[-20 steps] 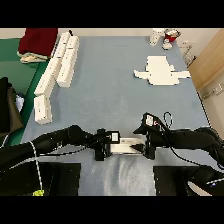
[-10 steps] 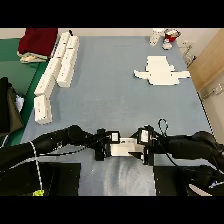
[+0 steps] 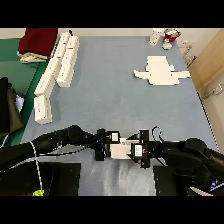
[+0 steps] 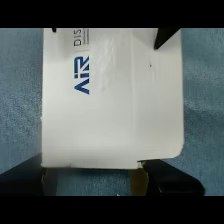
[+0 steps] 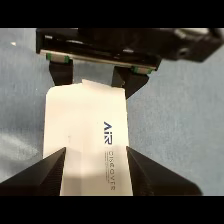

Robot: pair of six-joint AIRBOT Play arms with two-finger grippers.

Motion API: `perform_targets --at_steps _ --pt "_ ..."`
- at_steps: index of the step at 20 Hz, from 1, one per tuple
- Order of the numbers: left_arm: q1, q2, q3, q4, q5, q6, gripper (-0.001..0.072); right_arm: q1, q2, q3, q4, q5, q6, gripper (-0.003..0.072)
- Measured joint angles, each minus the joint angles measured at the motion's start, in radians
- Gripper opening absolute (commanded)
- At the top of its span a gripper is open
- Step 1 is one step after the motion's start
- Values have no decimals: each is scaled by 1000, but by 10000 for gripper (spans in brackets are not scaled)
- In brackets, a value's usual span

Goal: Fold the box.

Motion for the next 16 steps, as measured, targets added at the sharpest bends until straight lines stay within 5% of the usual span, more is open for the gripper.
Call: perform_targets --at_steps 16 --pt "0 0 0 -1 1 -2 523 14 -12 7 -80 40 0 586"
